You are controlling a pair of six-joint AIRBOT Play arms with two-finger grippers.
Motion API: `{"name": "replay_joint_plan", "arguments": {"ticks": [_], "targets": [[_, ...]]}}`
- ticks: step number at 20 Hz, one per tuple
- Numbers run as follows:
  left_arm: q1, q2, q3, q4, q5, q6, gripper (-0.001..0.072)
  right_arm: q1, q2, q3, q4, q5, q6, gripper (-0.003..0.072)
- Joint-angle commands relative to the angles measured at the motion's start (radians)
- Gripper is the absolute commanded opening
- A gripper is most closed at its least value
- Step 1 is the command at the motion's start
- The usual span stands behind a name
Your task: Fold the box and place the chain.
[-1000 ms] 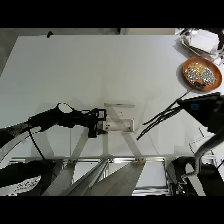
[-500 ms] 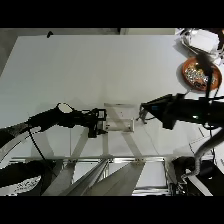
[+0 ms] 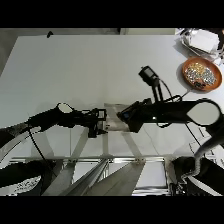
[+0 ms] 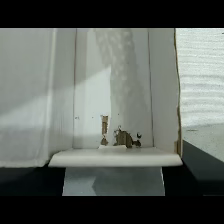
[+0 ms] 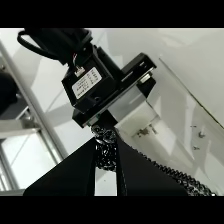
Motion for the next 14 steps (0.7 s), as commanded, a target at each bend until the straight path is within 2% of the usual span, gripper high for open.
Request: {"name": "replay_joint_plan", "arguments": {"ticks": [1, 6, 11, 12, 13, 14], "targets": [[0.0, 0.0, 0.0, 0.0, 0.0, 0.0, 0.0211, 0.077, -0.117, 0.0, -0.042, -0.06, 0.003, 0.0015], [0.0, 0.0, 0.0, 0.0, 0.0, 0.0, 0.0211, 0.076, -0.277, -0.001, -0.13, -0.056, 0.074, 0.0016], [0.0, 0.0, 0.0, 0.0, 0.0, 0.0, 0.0211, 0.076, -0.382, 0.0, -0.134, -0.056, 0.113, 0.0018], [0.0, 0.0, 0.0, 0.0, 0.0, 0.0, 0.0211, 0.076, -0.387, 0.0, -0.134, -0.053, 0.123, 0.0045], [0.0, 0.0, 0.0, 0.0, 0.0, 0.0, 0.0211, 0.076, -0.388, 0.0, -0.134, -0.05, 0.132, 0.0138], [0.0, 0.0, 0.0, 0.0, 0.0, 0.0, 0.0211, 0.076, -0.388, 0.002, -0.13, -0.043, 0.134, 0.0182]]}}
